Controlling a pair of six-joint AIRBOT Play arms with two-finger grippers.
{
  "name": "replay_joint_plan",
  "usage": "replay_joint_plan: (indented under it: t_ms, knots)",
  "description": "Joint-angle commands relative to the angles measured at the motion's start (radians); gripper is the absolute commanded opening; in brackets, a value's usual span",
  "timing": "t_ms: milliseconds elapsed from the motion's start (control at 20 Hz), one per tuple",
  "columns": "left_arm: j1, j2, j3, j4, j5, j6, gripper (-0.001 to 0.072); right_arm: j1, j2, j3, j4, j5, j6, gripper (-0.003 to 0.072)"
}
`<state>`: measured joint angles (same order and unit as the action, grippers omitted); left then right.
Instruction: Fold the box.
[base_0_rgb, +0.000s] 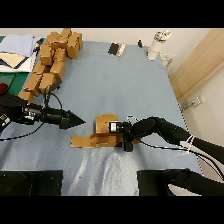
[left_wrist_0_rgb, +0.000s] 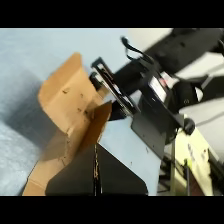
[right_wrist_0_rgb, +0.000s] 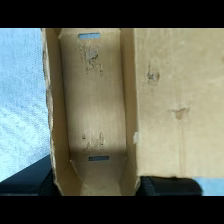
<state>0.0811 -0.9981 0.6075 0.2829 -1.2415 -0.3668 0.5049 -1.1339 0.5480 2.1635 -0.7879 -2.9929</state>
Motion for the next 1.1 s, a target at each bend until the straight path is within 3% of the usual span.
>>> replay_joint_plan:
  t_ms: [0,200,300,400,450,750,1050]
  knots:
    - [0.024,0.028,0.001,0.025,-0.077,0.205,0.0013,0.002,0.001,0.000,-0.013,-0.003,0.000,0.0519]
    - [-0.081,0.047,0.002,0.197,0.051,0.239,0.0013,0.002,0.001,0.000,-0.013,-0.003,0.000,0.0519]
    - [-0.103,0.050,-0.024,0.201,0.093,0.351,0.0036,0.002,0.001,0.000,-0.013,-0.002,0.000,0.0519]
    - [-0.106,0.070,-0.075,0.138,0.209,0.471,0.0577,0.002,0.001,0.000,-0.013,-0.004,0.000,0.0519]
    - [-0.116,0.084,-0.105,0.102,0.249,0.531,0.0671,0.002,0.001,0.000,-0.013,-0.003,0.000,0.0519]
    - [-0.251,0.109,-0.309,0.003,0.472,0.831,0.0674,0.002,0.001,0.000,-0.013,-0.003,0.000,0.0519]
    - [-0.387,0.084,-0.328,-0.094,0.614,0.822,0.0673,0.002,0.001,0.000,-0.013,-0.003,0.000,0.0519]
